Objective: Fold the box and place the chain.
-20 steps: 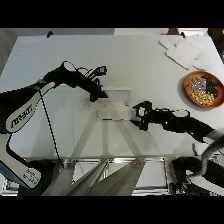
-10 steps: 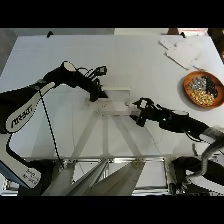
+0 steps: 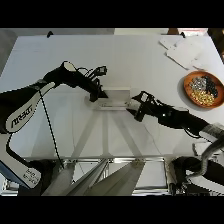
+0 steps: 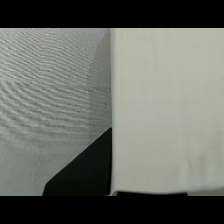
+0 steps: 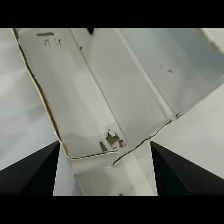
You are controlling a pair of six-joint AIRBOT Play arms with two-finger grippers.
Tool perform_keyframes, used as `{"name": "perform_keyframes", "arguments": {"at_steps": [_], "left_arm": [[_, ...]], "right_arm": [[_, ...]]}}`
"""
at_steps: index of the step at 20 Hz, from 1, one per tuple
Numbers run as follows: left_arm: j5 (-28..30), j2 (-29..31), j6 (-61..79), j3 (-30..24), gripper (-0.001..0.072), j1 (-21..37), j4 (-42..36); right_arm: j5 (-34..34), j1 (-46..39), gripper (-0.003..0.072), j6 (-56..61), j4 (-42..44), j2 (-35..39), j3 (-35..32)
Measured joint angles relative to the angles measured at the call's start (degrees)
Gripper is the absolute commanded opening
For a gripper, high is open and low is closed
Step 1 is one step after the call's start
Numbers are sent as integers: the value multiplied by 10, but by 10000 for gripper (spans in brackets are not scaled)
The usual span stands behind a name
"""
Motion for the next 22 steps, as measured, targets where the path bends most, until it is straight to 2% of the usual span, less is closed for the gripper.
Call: {"name": "perform_keyframes", "arguments": {"at_steps": [6,15,22], "left_arm": [[0,0,0,0,9,0,0],[0,0,0,0,9,0,0],[0,0,0,0,9,0,0]], "right_arm": [[-35,0,618,76,-14,-8,10],[-36,0,618,164,-134,-13,60],[40,-38,618,251,-247,-57,110]]}}
